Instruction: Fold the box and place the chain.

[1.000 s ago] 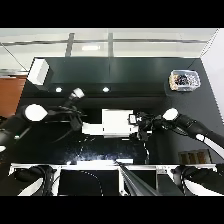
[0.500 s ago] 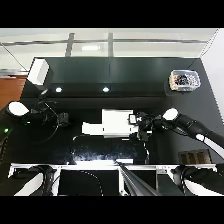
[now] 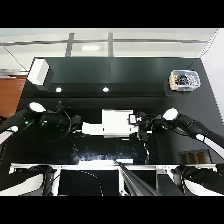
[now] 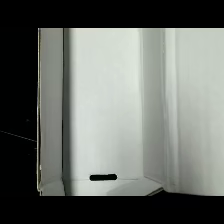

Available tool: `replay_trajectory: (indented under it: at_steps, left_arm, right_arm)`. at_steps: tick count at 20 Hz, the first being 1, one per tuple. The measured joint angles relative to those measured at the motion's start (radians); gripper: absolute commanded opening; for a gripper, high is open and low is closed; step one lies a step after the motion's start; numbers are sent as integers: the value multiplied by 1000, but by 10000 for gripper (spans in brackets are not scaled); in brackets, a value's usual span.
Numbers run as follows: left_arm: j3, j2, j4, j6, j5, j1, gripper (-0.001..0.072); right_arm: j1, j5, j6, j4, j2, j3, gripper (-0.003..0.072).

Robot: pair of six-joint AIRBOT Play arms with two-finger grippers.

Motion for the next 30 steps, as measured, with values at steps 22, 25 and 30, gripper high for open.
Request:
replay_trajectory:
  at_steps: [22, 25, 30]
  left_arm:
    - [172, -15, -81, 178, -91, -144, 712]
    - [185, -15, -38, 153, -63, -216, 712]
    - [209, -15, 77, 25, 39, -345, 712]
  right_arm:
    - [0, 0, 0, 0, 0, 0, 238]
    - [0, 0, 0, 0, 0, 0, 238]
    - [0, 0, 0, 0, 0, 0, 237]
